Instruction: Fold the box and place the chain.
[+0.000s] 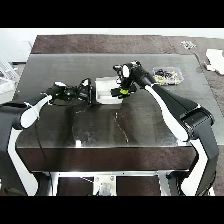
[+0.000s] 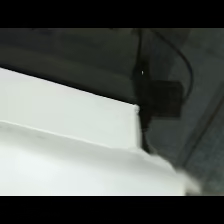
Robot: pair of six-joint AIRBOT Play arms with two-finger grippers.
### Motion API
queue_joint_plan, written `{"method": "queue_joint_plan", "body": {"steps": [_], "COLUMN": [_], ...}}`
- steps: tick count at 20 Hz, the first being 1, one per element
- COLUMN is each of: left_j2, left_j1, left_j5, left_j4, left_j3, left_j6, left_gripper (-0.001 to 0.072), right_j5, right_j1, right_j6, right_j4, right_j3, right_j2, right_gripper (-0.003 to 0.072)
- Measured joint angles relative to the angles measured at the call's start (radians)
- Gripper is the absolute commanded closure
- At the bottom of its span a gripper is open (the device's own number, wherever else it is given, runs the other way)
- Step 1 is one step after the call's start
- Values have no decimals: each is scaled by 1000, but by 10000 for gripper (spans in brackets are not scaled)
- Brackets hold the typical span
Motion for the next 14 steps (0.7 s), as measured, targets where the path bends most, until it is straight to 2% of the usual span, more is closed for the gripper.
{"method": "queue_joint_plan", "body": {"steps": [1,4,6,14], "left_j2": [0,0,0,0], "left_j1": [-1,-1,0,0], "left_j5": [-2,1,3,3], "left_j4": [-4,-11,-8,-4], "left_j3": [0,0,0,0], "left_j6": [-1,-6,-6,-6], "left_gripper": [293,293,293,293], "right_j5": [-2,4,7,-13], "right_j1": [0,0,0,-32], "right_j6": [2,8,10,13], "right_j4": [0,-16,-27,-102], "right_j3": [5,26,38,51], "right_j2": [2,11,21,81], "right_gripper": [184,184,158,159]}}
